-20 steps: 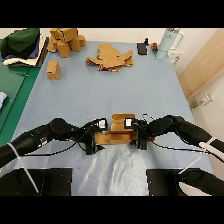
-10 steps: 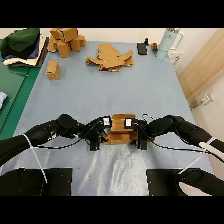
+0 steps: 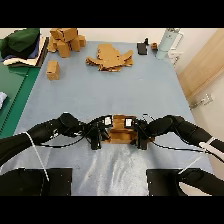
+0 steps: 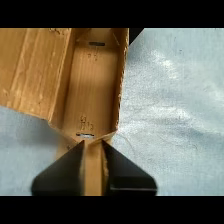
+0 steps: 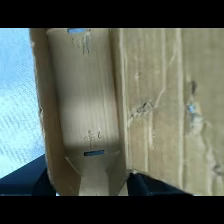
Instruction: Fold the box.
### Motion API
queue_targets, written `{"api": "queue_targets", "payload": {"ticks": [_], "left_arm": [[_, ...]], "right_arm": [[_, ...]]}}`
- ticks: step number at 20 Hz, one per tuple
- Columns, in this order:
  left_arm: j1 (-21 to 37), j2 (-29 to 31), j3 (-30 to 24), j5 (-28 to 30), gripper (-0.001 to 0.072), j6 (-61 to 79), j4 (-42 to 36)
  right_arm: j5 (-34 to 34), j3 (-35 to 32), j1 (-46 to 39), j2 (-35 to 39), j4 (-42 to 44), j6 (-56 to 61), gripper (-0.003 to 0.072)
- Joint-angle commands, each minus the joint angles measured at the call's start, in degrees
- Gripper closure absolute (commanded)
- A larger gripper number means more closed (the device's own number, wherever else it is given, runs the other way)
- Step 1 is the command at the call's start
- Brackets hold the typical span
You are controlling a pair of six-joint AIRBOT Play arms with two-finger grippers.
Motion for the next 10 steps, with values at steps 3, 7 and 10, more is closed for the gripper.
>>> {"api": "queue_targets", "payload": {"ticks": [3,7,10], "left_arm": [[-0.9,-0.1,0.1,-0.5,0.0611,2.2,0.2],[0.2,0.1,0.1,-2.1,0.0610,0.5,5.4],[2.3,0.1,0.1,-6.2,0.0550,-7.3,13.9]], "right_arm": [[0.0,0.0,0.0,0.0,0.0,0.0,0.0177],[0.0,0.0,0.0,0.0,0.0,0.0,0.0177],[0.0,0.0,0.0,0.0,0.0,0.0,0.0177]]}}
